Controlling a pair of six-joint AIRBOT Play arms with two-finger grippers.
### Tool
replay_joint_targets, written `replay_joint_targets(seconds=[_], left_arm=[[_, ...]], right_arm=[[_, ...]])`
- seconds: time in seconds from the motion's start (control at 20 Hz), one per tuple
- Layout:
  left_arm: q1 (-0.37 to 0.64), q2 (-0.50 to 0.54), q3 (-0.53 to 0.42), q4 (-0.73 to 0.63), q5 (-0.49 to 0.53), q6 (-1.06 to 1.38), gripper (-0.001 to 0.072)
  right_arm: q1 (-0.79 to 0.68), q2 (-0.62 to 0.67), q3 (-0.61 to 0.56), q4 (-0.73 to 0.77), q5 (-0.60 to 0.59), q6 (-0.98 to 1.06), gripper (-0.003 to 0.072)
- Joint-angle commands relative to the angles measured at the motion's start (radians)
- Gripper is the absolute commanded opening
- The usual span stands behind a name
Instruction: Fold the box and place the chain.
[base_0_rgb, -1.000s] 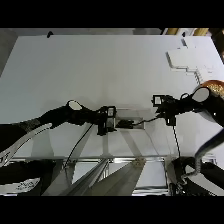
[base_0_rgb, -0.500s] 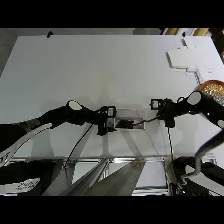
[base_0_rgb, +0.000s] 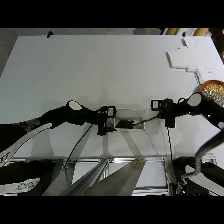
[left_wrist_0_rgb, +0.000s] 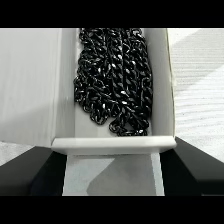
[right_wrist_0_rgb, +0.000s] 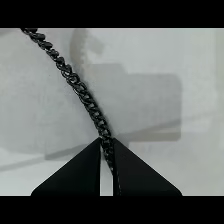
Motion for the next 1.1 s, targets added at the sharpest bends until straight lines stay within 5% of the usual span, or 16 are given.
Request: replay_joint_targets(seconds=[0.0,0.15,0.4,0.65,1.05], left_arm=[[0.000,0.000,0.000,0.000,0.000,0.000,0.0149],[0.000,0.000,0.000,0.000,0.000,0.000,0.0149],[0.000,0.000,0.000,0.000,0.000,0.000,0.0149],[0.000,0.000,0.000,0.000,0.000,0.000,0.0149],[0.000,0.000,0.000,0.000,0.000,0.000,0.0149]], right_arm=[[0.000,0.087,0.000,0.003,0.061,0.000,0.0015],[0.000,0.188,0.000,0.061,0.106,0.000,0.0015],[0.029,0.281,0.000,0.369,0.191,0.000,0.0016],[0.244,0.324,0.000,0.391,0.180,0.000,0.0015],[0.493,0.293,0.000,0.508,-0.147,0.001,0.0016]])
